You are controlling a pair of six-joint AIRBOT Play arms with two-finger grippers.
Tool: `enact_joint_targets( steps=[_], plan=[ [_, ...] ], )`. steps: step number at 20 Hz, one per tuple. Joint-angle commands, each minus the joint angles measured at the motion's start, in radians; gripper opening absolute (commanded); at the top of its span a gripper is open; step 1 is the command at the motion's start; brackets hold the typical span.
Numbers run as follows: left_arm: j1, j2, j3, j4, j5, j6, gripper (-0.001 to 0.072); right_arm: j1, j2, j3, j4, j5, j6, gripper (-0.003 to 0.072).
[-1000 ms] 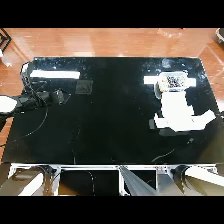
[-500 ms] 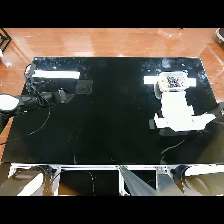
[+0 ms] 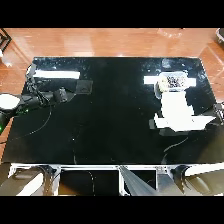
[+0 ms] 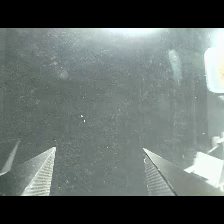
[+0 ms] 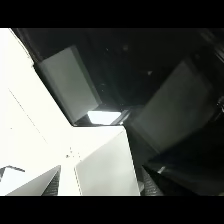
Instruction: Fold the box and place the chain.
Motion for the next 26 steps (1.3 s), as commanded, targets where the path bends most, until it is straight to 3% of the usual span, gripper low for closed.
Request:
enact_joint_targets(
  steps=[1,2,4,7,8,9,12,13,22,26],
  plan=[
    [0.000,-0.001,0.000,-0.005,0.001,0.000,0.0630,0.001,-0.012,0.008,0.026,-0.033,-0.021,0.0596],
    [0.000,-0.001,0.000,-0.005,0.003,0.000,0.0630,0.001,-0.012,0.013,0.026,-0.029,-0.021,0.0595],
    [0.000,-0.001,0.000,-0.005,0.007,0.000,0.0630,0.001,-0.012,0.015,0.026,-0.018,-0.022,0.0474],
    [0.000,-0.001,0.000,-0.005,0.011,0.000,0.0630,0.001,-0.012,0.015,0.026,0.002,-0.029,0.0473],
    [0.000,-0.001,0.000,-0.005,0.011,0.000,0.0630,0.001,-0.012,0.015,0.026,0.003,-0.034,0.0386],
    [0.000,-0.001,0.000,-0.005,0.011,0.000,0.0630,0.001,-0.012,0.015,0.026,0.005,-0.041,0.0214],
    [0.000,-0.001,0.000,-0.005,0.011,0.000,0.0630,0.001,-0.012,0.015,0.035,0.030,-0.064,0.0192],
    [0.000,-0.001,0.000,-0.005,0.011,0.000,0.0630,0.001,-0.012,0.015,0.045,0.043,-0.083,0.0038],
    [0.000,-0.001,0.000,-0.009,0.010,0.000,0.0630,0.011,-0.010,0.014,0.351,0.182,-0.114,0.0033],
    [0.000,-0.001,0.000,-0.013,0.010,0.000,0.0630,0.093,0.020,0.010,0.379,0.195,-0.080,0.0032]
  ],
)
